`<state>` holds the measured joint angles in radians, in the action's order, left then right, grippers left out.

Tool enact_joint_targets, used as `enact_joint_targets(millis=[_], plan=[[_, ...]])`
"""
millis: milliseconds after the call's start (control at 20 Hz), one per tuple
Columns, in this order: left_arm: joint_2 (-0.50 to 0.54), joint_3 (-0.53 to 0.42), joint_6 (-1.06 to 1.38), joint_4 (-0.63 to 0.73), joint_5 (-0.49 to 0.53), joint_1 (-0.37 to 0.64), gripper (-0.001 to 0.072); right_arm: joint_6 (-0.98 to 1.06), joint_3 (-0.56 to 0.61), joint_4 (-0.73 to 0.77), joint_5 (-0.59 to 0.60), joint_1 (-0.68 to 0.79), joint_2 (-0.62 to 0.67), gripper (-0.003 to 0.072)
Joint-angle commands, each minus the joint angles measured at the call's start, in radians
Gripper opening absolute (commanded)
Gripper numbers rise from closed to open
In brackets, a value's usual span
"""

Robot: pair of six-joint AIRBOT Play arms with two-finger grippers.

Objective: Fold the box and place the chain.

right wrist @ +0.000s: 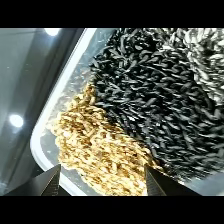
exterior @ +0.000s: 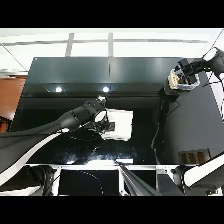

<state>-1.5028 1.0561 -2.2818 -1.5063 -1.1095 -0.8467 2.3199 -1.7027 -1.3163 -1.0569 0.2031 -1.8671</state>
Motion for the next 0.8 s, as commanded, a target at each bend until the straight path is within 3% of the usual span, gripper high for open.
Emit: enact_joint_targets(millis=[0,450,500,600,700,750], plan=[[0.000,0.001,0.000,0.000,0.002,0.000,0.0029,0.003,-0.002,0.023,0.025,0.000,-0.018,0.0581],[0.000,0.001,0.000,0.000,0.002,0.000,0.0030,-0.024,-0.002,0.027,0.055,0.000,-0.038,0.0581],[0.000,0.001,0.000,0.000,0.002,0.000,0.0029,-0.028,-0.002,0.028,0.055,0.000,-0.038,0.0536],[0.000,0.001,0.000,0.000,0.001,0.000,0.0029,-0.065,-0.002,0.039,0.055,0.000,-0.038,0.0354],[0.000,0.001,0.000,0.000,0.001,0.000,0.0030,-0.110,-0.002,0.042,0.055,0.001,-0.038,0.0108],[0.000,0.001,0.000,0.000,0.001,0.000,0.0030,-0.142,-0.002,0.047,0.053,0.001,-0.038,0.0040]])
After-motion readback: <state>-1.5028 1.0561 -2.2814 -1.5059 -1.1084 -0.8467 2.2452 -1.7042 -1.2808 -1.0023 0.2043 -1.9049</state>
